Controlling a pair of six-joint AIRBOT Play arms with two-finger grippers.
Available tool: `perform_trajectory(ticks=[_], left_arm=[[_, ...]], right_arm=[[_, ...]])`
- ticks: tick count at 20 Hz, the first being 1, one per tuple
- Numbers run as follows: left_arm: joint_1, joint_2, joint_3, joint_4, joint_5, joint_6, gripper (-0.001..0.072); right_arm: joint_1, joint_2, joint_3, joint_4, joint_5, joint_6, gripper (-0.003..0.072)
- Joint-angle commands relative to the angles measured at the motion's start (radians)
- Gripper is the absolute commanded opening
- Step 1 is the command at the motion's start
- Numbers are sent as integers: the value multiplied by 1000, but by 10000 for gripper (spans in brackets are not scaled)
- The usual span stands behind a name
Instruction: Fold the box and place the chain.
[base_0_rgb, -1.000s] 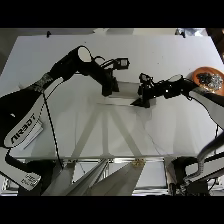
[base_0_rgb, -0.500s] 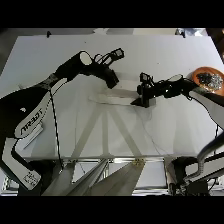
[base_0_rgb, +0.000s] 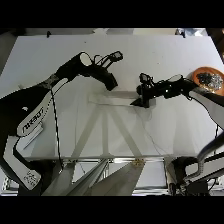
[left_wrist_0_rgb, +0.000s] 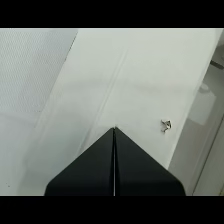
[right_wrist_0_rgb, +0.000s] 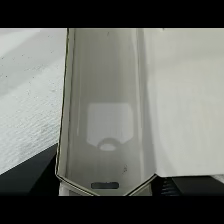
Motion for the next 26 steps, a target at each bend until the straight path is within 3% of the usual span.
perform_trajectory(ticks=[1, 5, 11, 12, 13, 14, 15, 16, 17, 18, 22, 23, 26], left_arm=[[7, 26, 0, -8, -29, -3, 15], [39, 123, 0, -12, -64, 18, 15], [144, 214, 0, 4, -276, 246, 34], [158, 214, 0, 32, -296, 276, 140], [166, 213, 0, 69, -298, 283, 295], [169, 212, -5, 111, -288, 284, 360], [171, 212, -19, 143, -274, 294, 362], [171, 212, -48, 155, -246, 322, 430], [171, 212, -85, 152, -218, 349, 569], [169, 212, -135, 145, -167, 381, 652], [166, 212, -314, 105, -18, 565, 659], [166, 212, -344, 93, -8, 616, 703], [166, 205, -378, 20, -8, 691, 702]], right_arm=[[0, 0, 1, 4, -4, 3, 411], [0, 0, 1, 4, -4, 3, 411], [0, 0, 1, 4, -4, 3, 411], [0, 0, 1, 4, -4, 3, 411], [0, 0, 1, 4, -4, 3, 411], [0, 0, 1, 4, -4, 3, 411], [0, 0, 1, 4, -4, 3, 411], [0, 0, 1, 4, -4, 3, 411], [0, 0, 1, 4, -4, 3, 411], [0, 0, 1, 4, -4, 3, 411], [0, 0, 1, 4, -4, 3, 411], [0, 0, 1, 4, -4, 3, 411], [0, 0, 1, 4, -4, 3, 411]])
